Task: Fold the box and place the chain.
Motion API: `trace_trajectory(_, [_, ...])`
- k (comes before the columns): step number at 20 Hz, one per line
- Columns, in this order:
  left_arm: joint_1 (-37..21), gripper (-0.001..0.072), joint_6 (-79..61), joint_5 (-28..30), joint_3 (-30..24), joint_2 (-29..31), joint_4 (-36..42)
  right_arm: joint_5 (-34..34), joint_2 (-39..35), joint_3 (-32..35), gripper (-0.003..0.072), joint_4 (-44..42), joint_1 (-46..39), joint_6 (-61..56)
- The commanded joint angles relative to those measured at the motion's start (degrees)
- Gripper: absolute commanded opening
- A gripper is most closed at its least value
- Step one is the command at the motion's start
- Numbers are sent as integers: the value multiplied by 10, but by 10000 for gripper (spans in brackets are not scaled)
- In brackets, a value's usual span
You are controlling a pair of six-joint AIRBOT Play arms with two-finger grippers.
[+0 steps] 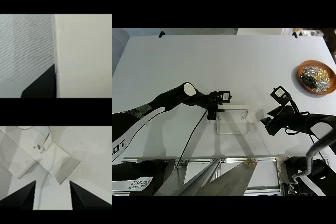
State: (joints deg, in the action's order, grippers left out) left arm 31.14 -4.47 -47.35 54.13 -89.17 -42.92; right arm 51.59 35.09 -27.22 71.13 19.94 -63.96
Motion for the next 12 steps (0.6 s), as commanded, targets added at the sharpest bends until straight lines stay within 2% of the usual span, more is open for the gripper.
trace_trajectory(1, [0, 11, 0, 0, 0, 0, 0, 2, 0, 0, 452, 0, 0, 0])
trace_trajectory(6, [0, 11, 0, 0, 0, 0, 0, -4, 0, 0, 434, -18, 0, 2])
trace_trajectory(8, [0, 11, 0, 0, 0, 0, 0, -24, 1, 0, 169, -72, 1, 70])
trace_trajectory(9, [0, 11, 0, 0, 0, 0, 0, -36, 1, 0, 96, -104, 1, 120])
trace_trajectory(10, [0, 11, 0, 0, 0, 0, 0, -42, 3, 0, 33, -136, 4, 177])
trace_trajectory(12, [0, 11, 0, 0, 0, 0, 0, -40, 15, 0, 17, -144, 22, 259])
